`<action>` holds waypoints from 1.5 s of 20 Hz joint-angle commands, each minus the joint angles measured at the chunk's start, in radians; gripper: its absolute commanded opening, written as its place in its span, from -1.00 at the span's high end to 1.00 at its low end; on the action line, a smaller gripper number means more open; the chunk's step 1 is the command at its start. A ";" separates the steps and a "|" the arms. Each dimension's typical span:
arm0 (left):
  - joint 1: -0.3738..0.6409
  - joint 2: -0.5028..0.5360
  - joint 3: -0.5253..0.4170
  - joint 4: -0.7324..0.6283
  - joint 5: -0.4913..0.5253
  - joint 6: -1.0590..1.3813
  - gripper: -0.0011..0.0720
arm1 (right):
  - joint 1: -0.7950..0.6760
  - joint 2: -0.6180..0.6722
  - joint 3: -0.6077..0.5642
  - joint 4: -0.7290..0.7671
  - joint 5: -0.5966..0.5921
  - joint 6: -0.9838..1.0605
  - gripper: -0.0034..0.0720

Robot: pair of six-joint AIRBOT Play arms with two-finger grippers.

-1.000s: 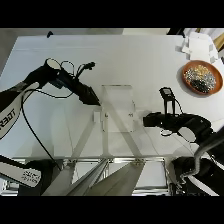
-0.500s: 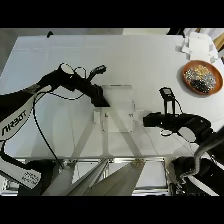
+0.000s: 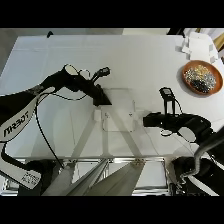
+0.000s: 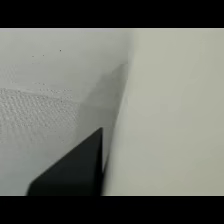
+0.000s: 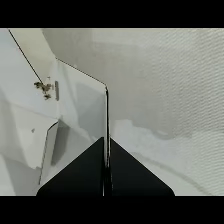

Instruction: Fold the box and place the chain.

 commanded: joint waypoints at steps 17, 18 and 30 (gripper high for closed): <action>0.000 0.075 0.000 0.020 -0.135 0.057 0.97 | 0.001 0.124 0.105 0.045 0.174 -0.104 0.01; -0.006 0.075 0.000 0.019 -0.161 0.064 0.97 | 0.001 0.159 0.109 0.042 0.198 -0.130 0.01; -0.148 0.193 -0.153 -0.011 0.111 0.085 0.99 | 0.001 0.256 0.108 -0.035 0.371 -0.155 0.01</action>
